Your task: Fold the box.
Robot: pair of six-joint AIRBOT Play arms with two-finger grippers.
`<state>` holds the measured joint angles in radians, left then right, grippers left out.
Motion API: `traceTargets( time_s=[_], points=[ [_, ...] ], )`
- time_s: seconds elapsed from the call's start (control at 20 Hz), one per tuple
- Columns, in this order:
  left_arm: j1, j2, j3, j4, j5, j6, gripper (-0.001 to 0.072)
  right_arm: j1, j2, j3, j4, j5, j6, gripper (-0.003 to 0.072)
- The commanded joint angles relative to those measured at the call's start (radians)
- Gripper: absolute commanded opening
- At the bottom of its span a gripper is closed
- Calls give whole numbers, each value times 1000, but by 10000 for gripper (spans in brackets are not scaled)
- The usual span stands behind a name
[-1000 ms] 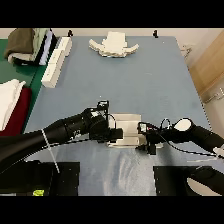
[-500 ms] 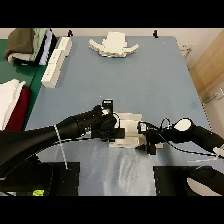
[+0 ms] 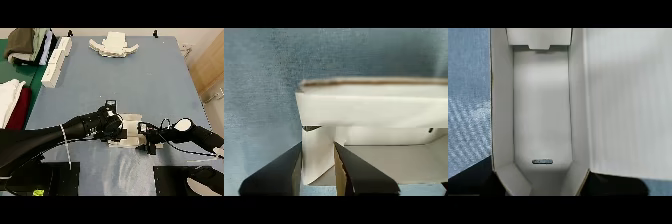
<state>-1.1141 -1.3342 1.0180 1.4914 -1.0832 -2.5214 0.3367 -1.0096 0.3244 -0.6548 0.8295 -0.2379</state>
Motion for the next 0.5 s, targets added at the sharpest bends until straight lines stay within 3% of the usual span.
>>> traceTargets(
  time_s=[0.0,0.45],
  points=[
    [-2,-2,1,14,-19,-10,307,0,1,1,0,0,2,510],
    [-2,-48,2,50,-19,-53,305,0,1,1,1,0,2,511]
  ],
)
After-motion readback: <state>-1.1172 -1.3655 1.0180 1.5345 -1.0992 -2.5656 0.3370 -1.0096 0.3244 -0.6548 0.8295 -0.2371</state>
